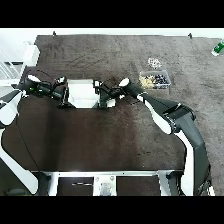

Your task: Fold the box and place the chain.

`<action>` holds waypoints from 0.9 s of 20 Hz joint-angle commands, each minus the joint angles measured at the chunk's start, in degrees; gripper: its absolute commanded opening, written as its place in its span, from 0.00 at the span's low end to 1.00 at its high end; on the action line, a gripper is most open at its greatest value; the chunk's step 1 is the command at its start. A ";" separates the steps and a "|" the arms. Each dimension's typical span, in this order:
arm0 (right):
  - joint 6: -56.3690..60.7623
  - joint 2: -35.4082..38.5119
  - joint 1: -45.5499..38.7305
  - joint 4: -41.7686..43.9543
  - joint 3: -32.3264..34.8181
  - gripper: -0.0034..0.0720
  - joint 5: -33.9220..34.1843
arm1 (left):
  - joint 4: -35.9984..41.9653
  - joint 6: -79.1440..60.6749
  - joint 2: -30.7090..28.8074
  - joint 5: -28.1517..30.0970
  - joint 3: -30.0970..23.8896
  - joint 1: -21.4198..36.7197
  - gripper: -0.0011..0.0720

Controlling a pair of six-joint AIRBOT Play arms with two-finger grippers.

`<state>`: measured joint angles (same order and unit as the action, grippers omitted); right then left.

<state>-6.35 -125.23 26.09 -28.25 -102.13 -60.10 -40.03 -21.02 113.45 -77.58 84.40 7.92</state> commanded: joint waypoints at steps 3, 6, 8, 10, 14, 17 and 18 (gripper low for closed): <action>-3.17 1.03 -0.55 -0.63 -0.81 1.00 -0.22 | 0.17 -0.02 0.00 0.55 0.07 -0.02 0.74; -2.67 1.66 -0.57 -4.98 -0.90 1.00 -0.15 | 0.20 -0.09 -0.04 0.72 0.07 -0.02 0.74; -0.98 2.14 -0.57 -8.57 -0.92 1.00 -0.17 | 0.20 -0.46 -0.04 0.66 0.07 -0.02 0.74; 0.90 3.02 -0.63 -11.87 -0.94 1.00 -0.13 | 0.26 -0.46 -0.07 0.68 0.07 -0.02 0.74; 4.85 6.23 -1.42 -16.44 -0.96 1.00 -0.15 | 0.13 -0.44 -0.17 0.96 0.04 -0.02 0.74; 9.25 9.18 -2.58 -20.11 -0.96 1.00 -0.17 | 0.15 -0.44 -0.17 1.09 0.04 -0.02 0.74; 10.93 10.19 -2.78 -22.25 -0.96 1.00 -0.17 | 0.13 -0.42 -0.17 1.09 0.04 -0.02 0.74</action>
<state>-0.21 -117.54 24.08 -45.21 -103.02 -60.25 -39.88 -21.47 113.32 -76.71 84.40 7.86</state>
